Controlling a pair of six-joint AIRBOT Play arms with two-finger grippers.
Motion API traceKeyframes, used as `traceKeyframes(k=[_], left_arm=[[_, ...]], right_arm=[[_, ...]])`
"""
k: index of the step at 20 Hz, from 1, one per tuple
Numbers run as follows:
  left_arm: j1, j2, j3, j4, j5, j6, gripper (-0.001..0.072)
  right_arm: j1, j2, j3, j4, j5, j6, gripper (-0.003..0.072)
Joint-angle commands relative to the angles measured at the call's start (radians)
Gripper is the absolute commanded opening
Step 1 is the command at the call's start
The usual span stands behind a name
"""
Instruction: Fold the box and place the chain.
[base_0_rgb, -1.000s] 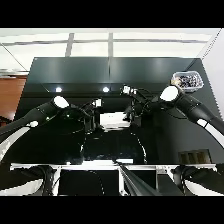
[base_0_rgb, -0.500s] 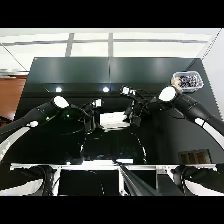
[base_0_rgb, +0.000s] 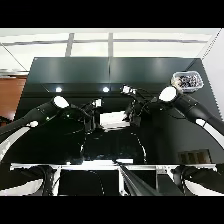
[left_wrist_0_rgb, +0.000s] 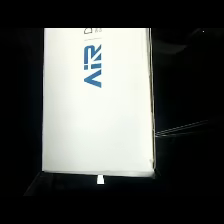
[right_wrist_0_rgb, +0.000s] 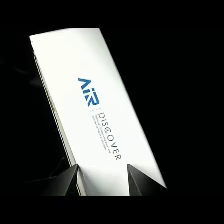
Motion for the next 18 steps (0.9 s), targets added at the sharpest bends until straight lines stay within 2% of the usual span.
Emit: traceKeyframes(k=[1,5,9,10,11,12,16,18], left_arm=[[0.0,-0.001,0.0,0.0,0.002,0.0,0.0388],[0.0,-0.001,0.0,0.001,0.003,0.003,0.0388],[0.0,-0.001,0.0,0.001,0.003,0.004,0.0388],[0.0,-0.001,0.0,0.001,0.003,0.004,0.0388],[0.0,-0.001,0.0,0.001,0.003,0.004,0.0388],[0.0,-0.001,0.0,0.001,0.003,0.004,0.0388],[0.0,-0.001,0.0,0.001,0.005,0.005,0.0388],[0.0,-0.001,0.0,0.001,0.004,0.005,0.0388]], right_arm=[[-0.026,0.071,0.0,0.002,0.013,0.061,0.0363],[-0.116,0.14,0.0,0.018,0.105,0.239,0.0363],[-0.109,0.139,-0.001,0.012,0.112,0.19,0.0367],[-0.097,0.138,-0.001,-0.01,0.084,0.187,0.0451],[-0.081,0.138,-0.001,-0.033,0.046,0.187,0.0661],[-0.061,0.136,-0.001,-0.053,0.015,0.171,0.0674],[0.007,0.068,-0.001,-0.05,-0.003,-0.023,0.067],[0.027,0.028,-0.001,-0.05,-0.017,-0.059,0.0585]])
